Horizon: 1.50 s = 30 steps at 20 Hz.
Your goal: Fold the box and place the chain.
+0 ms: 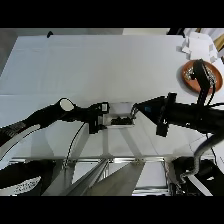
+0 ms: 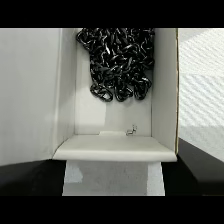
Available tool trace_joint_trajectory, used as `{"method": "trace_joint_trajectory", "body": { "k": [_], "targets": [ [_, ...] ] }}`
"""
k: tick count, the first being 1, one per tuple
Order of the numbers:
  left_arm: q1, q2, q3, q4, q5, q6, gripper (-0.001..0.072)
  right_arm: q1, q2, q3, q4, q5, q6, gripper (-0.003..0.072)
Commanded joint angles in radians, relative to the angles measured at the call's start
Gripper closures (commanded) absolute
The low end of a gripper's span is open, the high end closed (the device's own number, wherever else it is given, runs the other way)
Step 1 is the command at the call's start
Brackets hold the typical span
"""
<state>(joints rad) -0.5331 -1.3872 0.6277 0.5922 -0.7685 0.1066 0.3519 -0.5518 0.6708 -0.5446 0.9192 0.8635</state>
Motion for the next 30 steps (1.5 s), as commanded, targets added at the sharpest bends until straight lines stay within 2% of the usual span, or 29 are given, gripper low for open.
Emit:
{"method": "trace_joint_trajectory", "body": {
  "k": [1,6,10,16,21,28,30],
  "targets": [
    [0.000,0.001,0.000,0.000,0.000,0.000,0.0701,0.042,0.005,0.001,0.088,-0.025,-0.062,0.0669],
    [0.000,0.000,0.000,0.000,0.000,0.000,0.0701,0.042,0.004,0.001,0.216,-0.034,-0.167,0.0669],
    [0.000,0.001,0.000,0.000,0.001,0.000,0.0701,0.042,-0.045,0.000,0.185,-0.044,-0.187,0.0669],
    [0.000,0.001,0.000,0.000,0.000,0.000,0.0701,0.042,-0.291,-0.023,0.169,-0.046,-0.192,0.0669],
    [0.000,0.001,0.000,0.000,0.000,0.000,0.0701,0.042,-0.509,-0.023,0.080,-0.003,-0.192,0.0669],
    [0.000,0.001,0.000,0.000,0.000,0.000,0.0701,0.119,-0.678,-0.023,0.047,-0.011,-0.192,0.0663],
    [0.000,0.001,0.000,0.000,0.000,0.000,0.0701,0.148,-0.679,-0.023,0.034,-0.043,-0.192,0.0503]
  ]
}}
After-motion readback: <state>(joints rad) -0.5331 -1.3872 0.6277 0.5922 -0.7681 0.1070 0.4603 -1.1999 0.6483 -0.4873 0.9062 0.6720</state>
